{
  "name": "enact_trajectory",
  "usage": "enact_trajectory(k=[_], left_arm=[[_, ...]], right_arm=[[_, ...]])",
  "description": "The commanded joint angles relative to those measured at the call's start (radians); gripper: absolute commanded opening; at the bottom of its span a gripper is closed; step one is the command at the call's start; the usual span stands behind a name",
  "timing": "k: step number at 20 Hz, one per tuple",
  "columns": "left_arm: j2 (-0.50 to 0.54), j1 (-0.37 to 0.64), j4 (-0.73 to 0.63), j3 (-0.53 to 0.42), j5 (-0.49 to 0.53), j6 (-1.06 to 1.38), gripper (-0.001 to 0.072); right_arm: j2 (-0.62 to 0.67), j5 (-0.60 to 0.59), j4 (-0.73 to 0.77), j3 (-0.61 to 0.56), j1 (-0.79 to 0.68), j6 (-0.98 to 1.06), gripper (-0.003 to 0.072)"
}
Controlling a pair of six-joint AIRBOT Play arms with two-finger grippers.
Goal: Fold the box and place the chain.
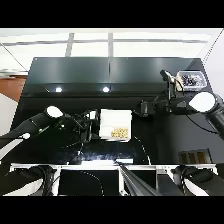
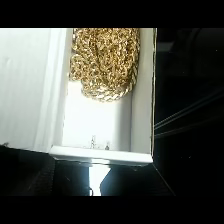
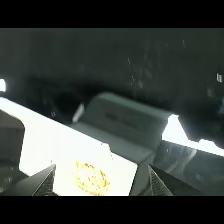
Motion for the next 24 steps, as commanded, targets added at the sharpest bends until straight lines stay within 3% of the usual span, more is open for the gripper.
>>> enact_trajectory(k=[1, 10, 16, 19, 24], left_arm=[[0.01, 0.019, 0.037, -0.002, 0.011, -0.04, 0.0275], [0.026, 0.019, 0.037, -0.001, 0.05, -0.039, 0.0291], [0.026, 0.019, 0.037, -0.001, 0.053, -0.04, 0.0292], [0.026, 0.019, 0.037, -0.001, 0.052, -0.04, 0.0293], [0.026, 0.019, 0.037, -0.001, 0.052, -0.044, 0.0293]], right_arm=[[-0.011, -0.066, 0.02, 0.021, 0.002, -0.072, 0.0716], [-0.285, -0.202, 0.042, 0.153, 0.002, -0.308, 0.0714], [-0.363, -0.106, 0.162, 0.153, 0.051, -0.711, 0.0713], [-0.362, 0.003, 0.247, 0.158, 0.052, -0.905, 0.0706], [-0.336, 0.174, 0.242, 0.178, 0.052, -1.065, 0.0707]])
